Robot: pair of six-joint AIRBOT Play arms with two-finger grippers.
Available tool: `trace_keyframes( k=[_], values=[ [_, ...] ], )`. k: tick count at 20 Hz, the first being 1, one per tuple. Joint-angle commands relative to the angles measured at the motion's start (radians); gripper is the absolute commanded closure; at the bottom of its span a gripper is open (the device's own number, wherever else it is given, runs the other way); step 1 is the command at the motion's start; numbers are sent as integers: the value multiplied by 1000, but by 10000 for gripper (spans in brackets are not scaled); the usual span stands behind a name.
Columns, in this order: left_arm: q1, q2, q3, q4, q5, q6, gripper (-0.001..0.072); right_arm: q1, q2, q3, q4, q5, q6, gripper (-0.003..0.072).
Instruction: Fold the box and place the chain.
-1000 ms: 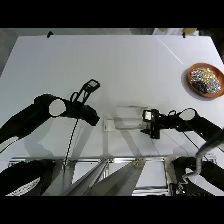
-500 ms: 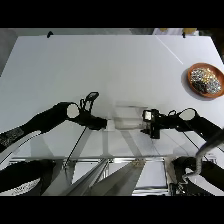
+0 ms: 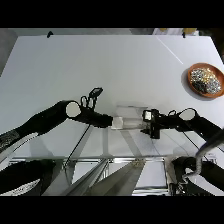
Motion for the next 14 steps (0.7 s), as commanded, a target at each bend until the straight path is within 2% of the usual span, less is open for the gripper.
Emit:
trace_keyframes(
  k=[1,2,6,8,14],
  values=[
    [-19,10,6,-20,13,8,590,0,1,1,0,0,0,327],
    [-21,10,6,-26,22,8,533,0,1,1,0,0,0,327],
    [-32,10,6,-36,44,8,526,0,1,1,0,0,0,327],
    [-31,10,8,-35,46,7,494,0,1,1,0,0,0,327],
    [-29,9,34,-37,45,23,494,0,1,1,0,0,0,327]
  ],
)
